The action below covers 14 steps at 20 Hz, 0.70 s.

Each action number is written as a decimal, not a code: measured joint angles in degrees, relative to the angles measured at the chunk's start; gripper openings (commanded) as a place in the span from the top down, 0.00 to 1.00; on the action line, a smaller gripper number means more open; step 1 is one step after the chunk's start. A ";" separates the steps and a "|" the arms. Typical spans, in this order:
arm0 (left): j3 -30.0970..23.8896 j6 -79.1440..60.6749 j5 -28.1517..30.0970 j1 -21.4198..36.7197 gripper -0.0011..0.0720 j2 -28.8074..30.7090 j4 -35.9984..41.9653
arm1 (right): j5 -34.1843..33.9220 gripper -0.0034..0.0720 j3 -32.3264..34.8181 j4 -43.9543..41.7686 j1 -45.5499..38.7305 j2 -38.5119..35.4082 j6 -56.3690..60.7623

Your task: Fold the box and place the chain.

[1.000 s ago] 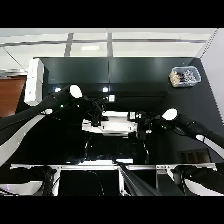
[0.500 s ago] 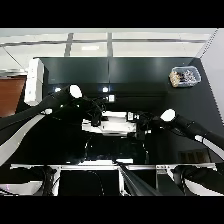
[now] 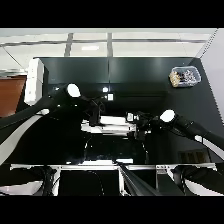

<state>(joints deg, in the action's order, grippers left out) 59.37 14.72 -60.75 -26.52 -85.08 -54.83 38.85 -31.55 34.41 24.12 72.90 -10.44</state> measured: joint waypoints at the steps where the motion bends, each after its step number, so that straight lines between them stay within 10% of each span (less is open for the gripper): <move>1: 0.00 3.04 -0.87 0.98 0.10 1.51 -2.08 | -0.02 0.34 0.00 0.04 0.02 0.00 0.02; 4: -0.09 13.49 -6.08 5.31 0.20 5.81 -7.19 | -0.07 0.93 0.00 0.09 0.02 0.00 0.04; 6: -1.20 21.44 -11.50 8.26 0.95 7.67 -8.17 | -0.07 0.93 0.00 0.11 0.02 0.00 0.04; 10: -9.22 25.27 -19.54 11.21 0.95 9.25 4.68 | -0.09 0.93 0.00 0.15 0.02 0.00 0.07; 14: -16.28 17.18 -10.93 10.71 0.95 9.64 26.51 | -0.13 0.93 0.00 0.15 0.02 0.00 0.07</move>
<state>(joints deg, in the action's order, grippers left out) 43.09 31.90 -71.68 -15.81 -75.44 -28.32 38.72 -31.55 34.57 24.14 72.90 -10.37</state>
